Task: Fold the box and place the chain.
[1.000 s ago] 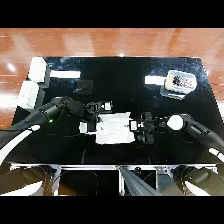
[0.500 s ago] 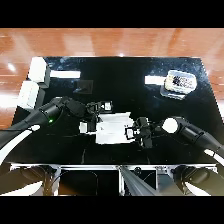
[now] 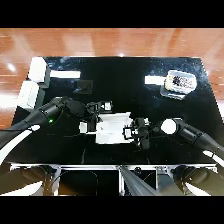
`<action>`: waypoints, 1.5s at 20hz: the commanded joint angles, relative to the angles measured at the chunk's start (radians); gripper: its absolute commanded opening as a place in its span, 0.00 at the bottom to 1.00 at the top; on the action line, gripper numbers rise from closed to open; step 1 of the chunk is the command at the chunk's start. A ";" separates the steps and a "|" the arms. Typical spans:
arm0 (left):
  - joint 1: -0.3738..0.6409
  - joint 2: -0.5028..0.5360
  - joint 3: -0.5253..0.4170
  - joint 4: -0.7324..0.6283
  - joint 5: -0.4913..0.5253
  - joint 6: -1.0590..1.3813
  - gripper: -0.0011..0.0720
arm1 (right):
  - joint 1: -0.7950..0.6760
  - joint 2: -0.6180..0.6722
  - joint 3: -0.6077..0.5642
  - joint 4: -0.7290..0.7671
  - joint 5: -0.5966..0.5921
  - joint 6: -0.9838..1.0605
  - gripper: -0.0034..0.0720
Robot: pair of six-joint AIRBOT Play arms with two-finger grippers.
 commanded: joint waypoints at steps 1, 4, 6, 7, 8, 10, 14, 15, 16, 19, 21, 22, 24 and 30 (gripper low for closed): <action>0.000 -0.001 0.000 0.000 0.002 0.000 0.04 | 0.001 0.000 0.000 0.034 -0.039 0.068 0.99; 0.000 -0.001 0.000 0.000 0.002 0.000 0.04 | 0.001 0.000 0.000 0.027 -0.043 0.149 0.86; 0.000 -0.001 0.000 0.000 0.002 0.000 0.04 | 0.001 0.000 0.000 0.029 -0.045 0.163 0.86; 0.000 -0.001 0.000 0.000 0.002 0.000 0.04 | 0.001 0.000 0.000 0.029 -0.048 0.177 0.86; 0.000 -0.001 0.000 0.000 0.002 0.000 0.04 | 0.001 0.000 0.001 0.030 -0.054 0.198 0.88; 0.000 -0.001 0.000 0.000 0.002 0.000 0.04 | 0.001 0.006 0.001 0.034 -0.078 0.237 1.00; 0.000 -0.001 0.000 0.000 0.002 0.000 0.04 | 0.001 0.036 0.001 0.036 -0.138 0.314 1.00; 0.000 -0.001 0.000 0.000 0.002 0.000 0.04 | 0.001 0.047 0.001 0.036 -0.148 0.318 1.00; 0.000 -0.001 0.000 0.000 0.003 0.000 0.04 | 0.001 0.056 0.001 0.035 -0.154 0.319 1.00; 0.000 -0.001 0.000 0.000 0.005 0.000 0.04 | 0.001 0.064 0.001 0.039 -0.172 0.325 1.00; 0.000 -0.001 0.000 0.000 0.008 -0.001 0.04 | 0.001 0.065 0.001 0.050 -0.193 0.325 1.00; 0.000 -0.001 0.000 0.000 0.008 -0.001 0.04 | 0.001 0.065 0.001 0.056 -0.212 0.325 1.00; 0.000 -0.001 0.000 0.000 0.008 -0.001 0.04 | 0.001 0.065 0.001 0.057 -0.257 0.325 1.00; 0.000 -0.001 0.000 0.000 0.008 0.000 0.04 | 0.001 0.064 0.001 0.059 -0.328 0.323 1.00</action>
